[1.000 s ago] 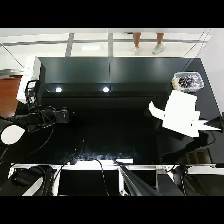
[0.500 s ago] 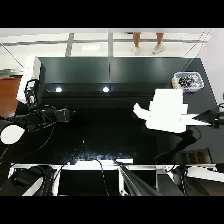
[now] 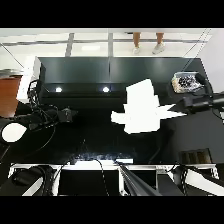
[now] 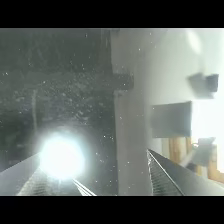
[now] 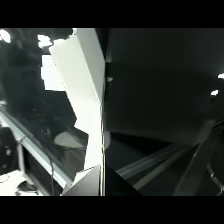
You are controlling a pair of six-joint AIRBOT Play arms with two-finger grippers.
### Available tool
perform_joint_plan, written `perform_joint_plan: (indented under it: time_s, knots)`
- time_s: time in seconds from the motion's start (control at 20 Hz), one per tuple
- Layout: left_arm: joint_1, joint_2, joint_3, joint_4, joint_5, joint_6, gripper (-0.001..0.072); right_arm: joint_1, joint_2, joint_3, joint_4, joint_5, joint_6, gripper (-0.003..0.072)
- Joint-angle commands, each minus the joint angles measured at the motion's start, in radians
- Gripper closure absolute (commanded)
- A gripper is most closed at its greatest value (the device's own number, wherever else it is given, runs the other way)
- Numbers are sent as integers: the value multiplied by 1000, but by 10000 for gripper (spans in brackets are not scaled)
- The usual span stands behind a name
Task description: Fold the box and place the chain.
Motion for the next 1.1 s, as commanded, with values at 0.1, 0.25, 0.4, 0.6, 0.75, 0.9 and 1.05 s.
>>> perform_joint_plan:
  time_s: [0.1, 0.25, 0.4, 0.6, 0.75, 0.9, 1.05]
  knots:
    - [-1, -83, 0, -87, -8, 40, 2, 248, 47, -19, 8, -199, 93, 662]
    - [-1, -112, 0, -154, -8, 116, 2, 348, 68, -19, -64, -243, 121, 662]
    - [-1, -120, 0, -158, -8, 117, 2, 428, 140, -72, -139, -348, 148, 662]
    - [1, -129, 0, -192, -5, 143, 2, 548, 266, -274, -108, -556, 145, 662]
    - [3, -145, 0, -227, -5, 148, 2, 661, 289, -362, -39, -629, 76, 662]
    - [72, -184, 19, -267, -132, 174, 2, 771, 289, -390, -37, -706, 52, 663]
    - [218, -215, 26, -346, -292, 357, 2, 791, 289, -390, -37, -718, 53, 662]
